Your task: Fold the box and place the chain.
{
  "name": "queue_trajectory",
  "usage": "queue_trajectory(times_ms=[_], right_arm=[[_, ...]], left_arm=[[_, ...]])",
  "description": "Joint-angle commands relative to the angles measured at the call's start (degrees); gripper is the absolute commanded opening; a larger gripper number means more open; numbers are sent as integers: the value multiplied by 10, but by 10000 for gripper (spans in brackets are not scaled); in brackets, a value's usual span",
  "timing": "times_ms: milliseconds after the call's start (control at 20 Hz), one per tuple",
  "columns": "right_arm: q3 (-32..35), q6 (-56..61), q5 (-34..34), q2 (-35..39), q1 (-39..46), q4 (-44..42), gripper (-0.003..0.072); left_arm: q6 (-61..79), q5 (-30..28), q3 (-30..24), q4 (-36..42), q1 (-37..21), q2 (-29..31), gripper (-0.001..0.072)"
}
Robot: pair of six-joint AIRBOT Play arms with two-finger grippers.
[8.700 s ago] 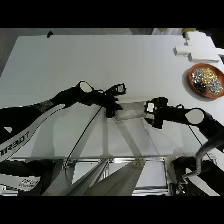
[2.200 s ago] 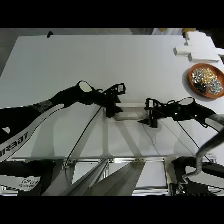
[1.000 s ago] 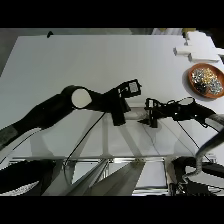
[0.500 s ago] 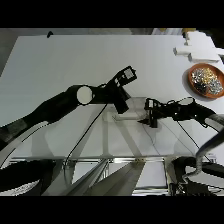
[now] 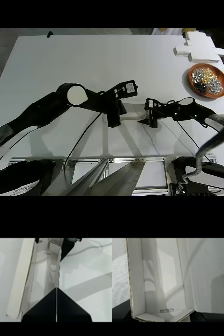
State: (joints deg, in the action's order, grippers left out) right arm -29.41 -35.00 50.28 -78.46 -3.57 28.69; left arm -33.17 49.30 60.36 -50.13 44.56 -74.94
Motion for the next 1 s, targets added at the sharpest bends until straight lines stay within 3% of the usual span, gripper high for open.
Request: queue_trajectory(times_ms=[0, 100, 150, 450, 750, 850, 950], right_arm=[[0, 0, 0, 0, 0, 0, 458], [0, 0, 0, 0, 0, 0, 458], [0, 0, 0, 0, 0, 0, 458], [0, 0, 0, 0, 0, 0, 458], [0, 0, 0, 0, 0, 0, 458], [0, 0, 0, 0, 0, 0, 458], [0, 0, 0, 0, 0, 0, 458]], left_arm=[[17, -109, 0, 34, 0, -52, 7], [17, -232, 0, 114, -2, -82, 4], [17, -266, 0, 160, -4, -96, 4], [17, -262, 0, 326, -18, -178, 6], [15, -207, 0, 312, -28, -163, 2], [-26, -186, 0, 228, -31, -132, 2], [-128, -161, 0, 78, -31, -92, 2]])
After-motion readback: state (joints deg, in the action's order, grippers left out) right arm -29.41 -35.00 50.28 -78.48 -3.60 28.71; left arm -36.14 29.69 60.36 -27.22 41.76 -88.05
